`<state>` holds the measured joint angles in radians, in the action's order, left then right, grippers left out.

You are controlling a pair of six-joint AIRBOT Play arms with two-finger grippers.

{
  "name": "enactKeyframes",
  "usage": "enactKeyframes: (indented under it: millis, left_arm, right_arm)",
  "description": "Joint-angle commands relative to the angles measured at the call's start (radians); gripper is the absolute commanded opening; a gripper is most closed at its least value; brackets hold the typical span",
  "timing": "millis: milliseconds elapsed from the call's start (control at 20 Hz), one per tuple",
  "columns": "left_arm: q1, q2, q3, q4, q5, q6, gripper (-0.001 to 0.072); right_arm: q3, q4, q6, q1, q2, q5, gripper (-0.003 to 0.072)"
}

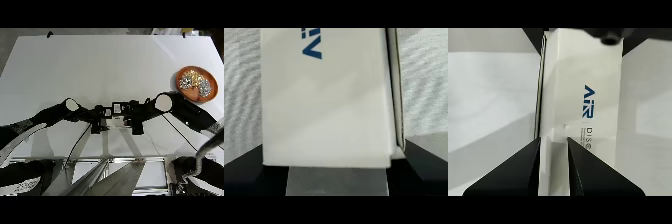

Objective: Fold the box and place the chain.

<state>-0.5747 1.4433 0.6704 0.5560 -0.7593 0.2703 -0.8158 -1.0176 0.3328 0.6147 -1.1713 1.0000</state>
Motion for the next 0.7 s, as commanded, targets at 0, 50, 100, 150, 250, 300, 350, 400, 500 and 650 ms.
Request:
enactKeyframes:
  millis: [0, 50, 100, 150, 250, 300, 350, 400, 500, 650]
  left_arm:
    - [0.0, 0.0, 0.0, -0.006, -0.001, -0.008, 0.0136]
    - [0.0, 0.0, 0.0, -0.005, -0.001, -0.008, 0.0136]
    - [0.0, 0.0, 0.0, -0.005, -0.001, -0.008, 0.0136]
    - [0.0, 0.0, 0.0, -0.006, -0.001, -0.008, 0.0136]
    - [0.0, 0.0, 0.0, -0.005, -0.001, -0.008, 0.0136]
    - [0.0, 0.0, 0.0, -0.006, -0.001, -0.008, 0.0136]
    - [0.0, 0.0, 0.0, -0.005, -0.001, -0.008, 0.0136]
    - [0.0, 0.0, 0.0, -0.006, -0.001, -0.008, 0.0136]
    - [0.0, 0.0, 0.0, -0.006, -0.001, -0.008, 0.0136]
    - [0.0, 0.0, 0.0, -0.005, -0.001, -0.008, 0.0136]
  right_arm:
    - [0.0, 0.016, -0.002, 0.001, 0.008, 0.047, 0.0204]
    - [0.0, 0.017, -0.01, 0.001, 0.01, 0.046, 0.0204]
    - [0.0, 0.017, -0.026, 0.001, 0.016, 0.045, 0.0203]
    - [0.0, 0.026, -0.027, 0.001, 0.029, 0.035, 0.0202]
    - [0.0, 0.031, -0.027, 0.0, 0.055, 0.01, 0.0147]
    - [0.0, 0.031, -0.027, 0.0, 0.064, -0.002, 0.0103]
    - [0.0, 0.031, -0.027, 0.0, 0.066, -0.007, 0.0055]
    - [0.0, 0.031, -0.026, 0.0, 0.064, -0.014, 0.0027]
    - [0.0, 0.034, -0.01, 0.0, 0.062, -0.046, 0.0017]
    - [0.0, 0.036, 0.034, 0.0, 0.044, -0.095, 0.0017]
